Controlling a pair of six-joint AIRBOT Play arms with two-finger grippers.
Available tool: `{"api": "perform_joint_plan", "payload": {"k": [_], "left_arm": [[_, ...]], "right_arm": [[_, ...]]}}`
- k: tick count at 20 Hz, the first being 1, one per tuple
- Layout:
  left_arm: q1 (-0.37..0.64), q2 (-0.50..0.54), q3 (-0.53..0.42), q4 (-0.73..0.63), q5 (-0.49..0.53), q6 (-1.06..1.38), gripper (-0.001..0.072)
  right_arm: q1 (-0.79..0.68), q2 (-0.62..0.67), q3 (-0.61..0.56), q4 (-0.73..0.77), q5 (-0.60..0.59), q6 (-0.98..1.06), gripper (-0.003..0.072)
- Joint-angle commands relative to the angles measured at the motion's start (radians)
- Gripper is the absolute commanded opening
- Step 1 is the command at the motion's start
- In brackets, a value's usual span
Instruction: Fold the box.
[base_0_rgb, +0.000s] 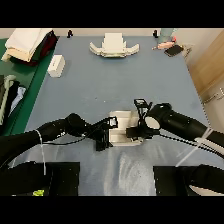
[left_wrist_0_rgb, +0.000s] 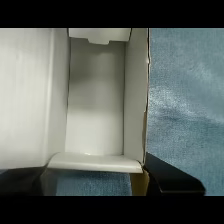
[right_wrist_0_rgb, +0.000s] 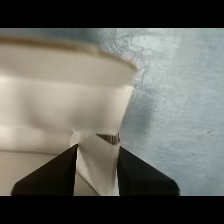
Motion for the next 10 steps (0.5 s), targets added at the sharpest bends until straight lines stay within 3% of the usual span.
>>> {"api": "perform_joint_plan", "payload": {"k": [1,4,5,6,7,8,10], "left_arm": [[0.000,0.001,-0.001,0.000,0.000,0.000,0.0525],[0.000,0.001,-0.001,0.000,0.000,0.000,0.0525],[0.000,0.001,-0.001,0.000,0.000,0.000,0.0525],[0.000,0.001,-0.001,0.000,0.000,0.000,0.0525],[0.000,0.001,-0.001,0.000,0.000,0.000,0.0525],[0.000,0.001,-0.001,0.000,0.000,0.000,0.0525],[0.000,0.001,-0.001,0.000,0.000,0.000,0.0526]], "right_arm": [[0.027,-0.079,0.043,-0.047,0.056,0.115,0.0365],[0.027,-0.089,0.043,-0.053,0.058,0.152,0.0324],[0.027,-0.089,0.043,-0.060,0.060,0.159,0.0276],[0.027,-0.089,0.043,-0.065,0.068,0.160,0.0201],[0.027,-0.091,0.043,-0.067,0.075,0.159,0.0069],[0.027,-0.094,0.043,-0.070,0.075,0.159,0.0003],[0.027,-0.103,0.042,-0.069,0.075,0.159,0.0003]]}}
